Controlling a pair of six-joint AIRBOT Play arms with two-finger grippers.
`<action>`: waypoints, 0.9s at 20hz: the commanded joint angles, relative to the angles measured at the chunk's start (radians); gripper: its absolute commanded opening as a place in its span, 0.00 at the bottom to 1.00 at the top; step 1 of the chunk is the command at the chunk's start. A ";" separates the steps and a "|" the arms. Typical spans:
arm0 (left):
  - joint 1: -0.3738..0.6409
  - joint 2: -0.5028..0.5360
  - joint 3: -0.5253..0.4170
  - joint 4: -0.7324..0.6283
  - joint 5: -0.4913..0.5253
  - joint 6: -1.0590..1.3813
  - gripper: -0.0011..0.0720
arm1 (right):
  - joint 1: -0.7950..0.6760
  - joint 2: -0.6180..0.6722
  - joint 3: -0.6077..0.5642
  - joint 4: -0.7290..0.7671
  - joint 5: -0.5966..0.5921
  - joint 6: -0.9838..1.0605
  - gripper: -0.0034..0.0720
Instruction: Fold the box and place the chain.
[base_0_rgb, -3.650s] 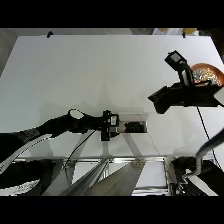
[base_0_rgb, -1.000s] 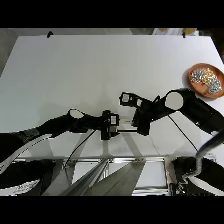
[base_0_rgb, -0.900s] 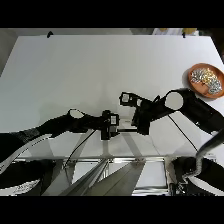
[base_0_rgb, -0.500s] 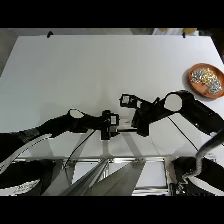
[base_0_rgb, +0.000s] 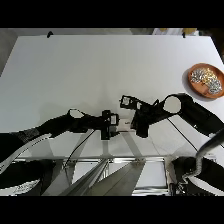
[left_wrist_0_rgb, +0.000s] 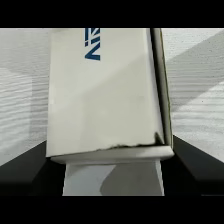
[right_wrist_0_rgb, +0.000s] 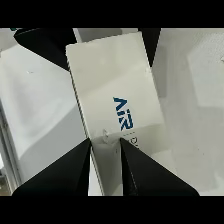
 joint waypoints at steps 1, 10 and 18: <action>-0.001 0.000 0.000 -0.001 -0.001 -0.004 0.22 | 0.000 0.000 -0.001 0.002 0.029 -0.001 0.48; -0.001 0.000 0.000 -0.001 -0.001 -0.004 0.22 | 0.000 0.010 0.000 0.089 0.031 -0.024 0.50; -0.001 0.000 0.000 -0.001 -0.001 -0.004 0.22 | 0.000 0.058 0.000 0.127 0.027 -0.061 0.08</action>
